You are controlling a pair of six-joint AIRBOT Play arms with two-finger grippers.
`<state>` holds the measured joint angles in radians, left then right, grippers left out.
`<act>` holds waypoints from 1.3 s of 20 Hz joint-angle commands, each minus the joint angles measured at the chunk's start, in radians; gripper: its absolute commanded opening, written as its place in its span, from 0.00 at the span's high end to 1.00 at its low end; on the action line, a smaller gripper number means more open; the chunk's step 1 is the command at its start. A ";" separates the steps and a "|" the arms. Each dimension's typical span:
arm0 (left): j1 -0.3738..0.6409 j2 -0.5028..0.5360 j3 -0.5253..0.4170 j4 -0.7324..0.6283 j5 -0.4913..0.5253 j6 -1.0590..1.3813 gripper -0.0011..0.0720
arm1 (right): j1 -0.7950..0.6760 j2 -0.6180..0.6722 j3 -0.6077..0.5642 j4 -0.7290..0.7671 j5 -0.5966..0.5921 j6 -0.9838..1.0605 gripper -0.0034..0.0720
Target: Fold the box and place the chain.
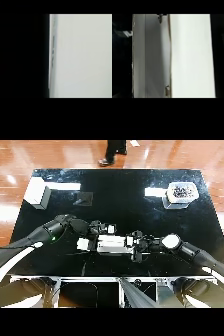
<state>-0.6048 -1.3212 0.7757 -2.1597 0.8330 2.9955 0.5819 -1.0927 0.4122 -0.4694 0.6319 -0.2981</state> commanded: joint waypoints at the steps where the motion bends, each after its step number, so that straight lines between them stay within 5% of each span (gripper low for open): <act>1: 0.008 -0.005 0.008 -0.003 0.030 -0.019 0.96 | 0.000 -0.002 0.001 0.010 0.004 0.006 0.00; 26: 0.008 -0.005 -0.011 0.005 0.020 -0.045 0.96 | -0.002 -0.041 0.003 0.019 0.018 0.046 0.00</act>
